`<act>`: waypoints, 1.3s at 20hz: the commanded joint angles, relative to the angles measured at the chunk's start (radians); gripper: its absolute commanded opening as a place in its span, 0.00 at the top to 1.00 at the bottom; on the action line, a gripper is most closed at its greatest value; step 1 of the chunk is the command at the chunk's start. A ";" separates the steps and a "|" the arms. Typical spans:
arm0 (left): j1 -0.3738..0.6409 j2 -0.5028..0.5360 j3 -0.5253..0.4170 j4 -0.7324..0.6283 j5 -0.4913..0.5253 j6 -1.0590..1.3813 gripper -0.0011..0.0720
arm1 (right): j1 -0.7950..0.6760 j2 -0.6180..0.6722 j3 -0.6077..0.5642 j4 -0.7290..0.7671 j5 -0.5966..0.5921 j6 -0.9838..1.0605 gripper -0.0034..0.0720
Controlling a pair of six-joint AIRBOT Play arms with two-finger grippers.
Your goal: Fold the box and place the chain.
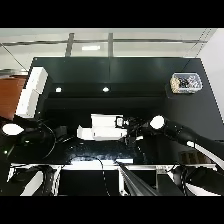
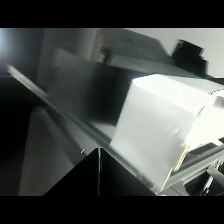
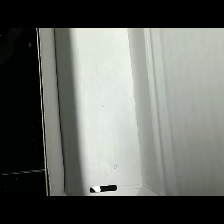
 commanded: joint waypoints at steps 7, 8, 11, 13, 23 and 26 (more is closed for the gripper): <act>-0.253 0.000 -0.034 -0.108 0.253 -0.059 0.57 | 0.000 0.000 0.000 0.000 0.000 0.000 0.42; -0.253 0.000 -0.029 -0.107 0.243 -0.056 0.55 | 0.000 0.000 0.000 0.000 0.000 0.000 0.42; -0.254 0.001 -0.008 -0.123 0.195 -0.056 0.55 | 0.000 0.000 0.000 0.000 0.000 0.000 0.41; -0.256 0.001 0.002 -0.143 0.153 -0.056 0.22 | 0.000 0.000 0.000 0.000 0.000 0.000 0.42; -0.385 0.001 0.026 -0.168 0.231 -0.058 0.10 | 0.000 0.000 0.000 0.000 0.000 0.000 0.42; -0.453 0.001 0.026 -0.168 0.304 -0.062 0.10 | 0.000 0.000 0.000 0.000 0.000 0.000 0.42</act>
